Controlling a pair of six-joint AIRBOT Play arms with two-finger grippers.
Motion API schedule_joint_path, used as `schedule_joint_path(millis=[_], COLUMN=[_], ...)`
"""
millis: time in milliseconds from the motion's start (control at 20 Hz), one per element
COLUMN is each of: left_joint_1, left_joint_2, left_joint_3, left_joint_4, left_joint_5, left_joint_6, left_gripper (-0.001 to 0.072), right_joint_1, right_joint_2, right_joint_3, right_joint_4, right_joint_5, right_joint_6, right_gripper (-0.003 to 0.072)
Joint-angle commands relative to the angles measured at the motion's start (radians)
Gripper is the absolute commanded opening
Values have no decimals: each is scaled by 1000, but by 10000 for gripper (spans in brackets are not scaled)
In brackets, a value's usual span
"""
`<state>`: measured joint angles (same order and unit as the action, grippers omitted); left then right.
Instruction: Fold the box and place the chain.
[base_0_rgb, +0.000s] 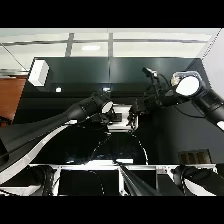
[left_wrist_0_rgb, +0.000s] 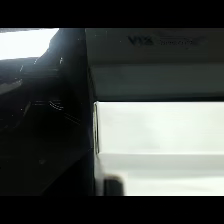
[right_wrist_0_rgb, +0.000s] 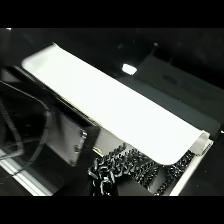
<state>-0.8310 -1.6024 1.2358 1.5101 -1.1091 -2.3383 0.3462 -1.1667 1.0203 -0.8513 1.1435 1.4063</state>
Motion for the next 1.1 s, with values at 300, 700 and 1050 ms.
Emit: schedule_joint_path(millis=[300, 700, 1050], left_joint_1=[0, 0, 0], left_joint_2=[0, 0, 0], left_joint_3=[0, 0, 0], left_joint_4=[0, 0, 0], left_joint_5=[0, 0, -1], left_joint_6=[0, 0, 0], left_gripper=[26, 26, 26], right_joint_1=[-41, -28, 45], right_joint_2=[-2, -4, -33], right_joint_3=[110, 32, -32], right_joint_4=[8, -32, -32], right_joint_5=[89, 105, -47], right_joint_6=[0, 1, 12], right_gripper=[12, 12, 14])
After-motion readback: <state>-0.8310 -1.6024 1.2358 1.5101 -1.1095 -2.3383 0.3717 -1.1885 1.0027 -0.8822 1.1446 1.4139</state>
